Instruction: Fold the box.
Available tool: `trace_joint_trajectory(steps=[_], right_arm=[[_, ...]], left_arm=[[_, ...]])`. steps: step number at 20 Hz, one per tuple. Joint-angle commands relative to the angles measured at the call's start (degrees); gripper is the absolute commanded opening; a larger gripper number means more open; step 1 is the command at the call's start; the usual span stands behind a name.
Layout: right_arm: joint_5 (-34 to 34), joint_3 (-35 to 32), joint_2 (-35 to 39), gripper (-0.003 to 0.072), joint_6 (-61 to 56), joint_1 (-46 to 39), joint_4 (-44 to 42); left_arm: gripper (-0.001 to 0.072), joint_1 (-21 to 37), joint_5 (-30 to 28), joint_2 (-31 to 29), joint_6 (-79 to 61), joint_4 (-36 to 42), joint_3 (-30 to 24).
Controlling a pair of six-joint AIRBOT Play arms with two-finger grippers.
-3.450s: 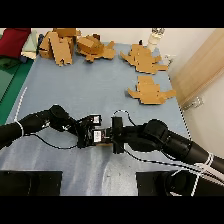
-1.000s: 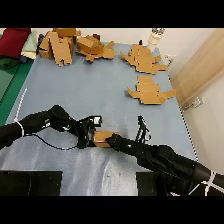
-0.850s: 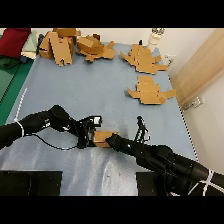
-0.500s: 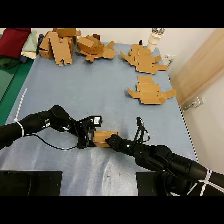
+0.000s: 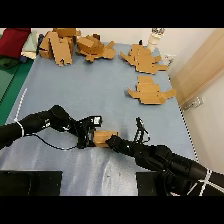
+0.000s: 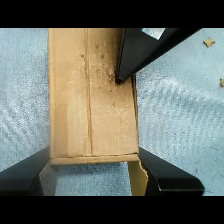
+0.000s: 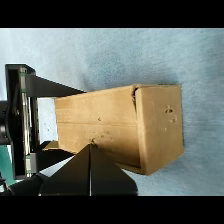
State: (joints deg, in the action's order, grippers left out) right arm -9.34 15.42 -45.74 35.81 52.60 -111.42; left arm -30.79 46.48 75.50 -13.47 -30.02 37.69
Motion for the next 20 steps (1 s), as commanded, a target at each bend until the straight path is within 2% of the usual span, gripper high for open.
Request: trace_joint_trajectory(steps=[1, 4, 7, 14, 16, 18, 20], right_arm=[[-0.15, -0.02, -0.02, 0.0002, -0.02, 0.02, 0.20], [2.84, 0.22, 0.72, 0.0002, 0.07, -0.02, 0.52], [3.15, 1.07, 6.08, 0.0003, 0.02, -1.53, 3.78], [-4.09, 1.05, 20.39, 0.0003, 0.02, -16.17, 10.88], [-7.50, 1.05, 22.34, 0.0003, 0.02, -19.21, 12.50], [-11.26, 1.05, 23.10, 0.0003, 0.02, -20.63, 14.14], [-12.15, 1.05, 23.08, 0.0003, 0.00, -20.85, 15.02]], left_arm=[[0.0440, 0.04, 0.00, 0.00, 0.02, 0.02, -0.02], [0.0440, 0.04, 0.02, 0.00, 0.00, 0.02, -0.02], [0.0440, 0.04, 0.02, 0.00, 0.00, 0.04, -0.02], [0.0440, 0.04, 0.02, -0.02, 0.02, 0.09, -0.02], [0.0440, 0.20, -0.07, -0.35, 1.20, 0.07, 0.20], [0.0441, 0.50, 0.02, -2.01, 7.56, -0.02, 1.33], [0.0441, 1.79, -0.48, -5.01, 15.04, -2.84, 3.23]])
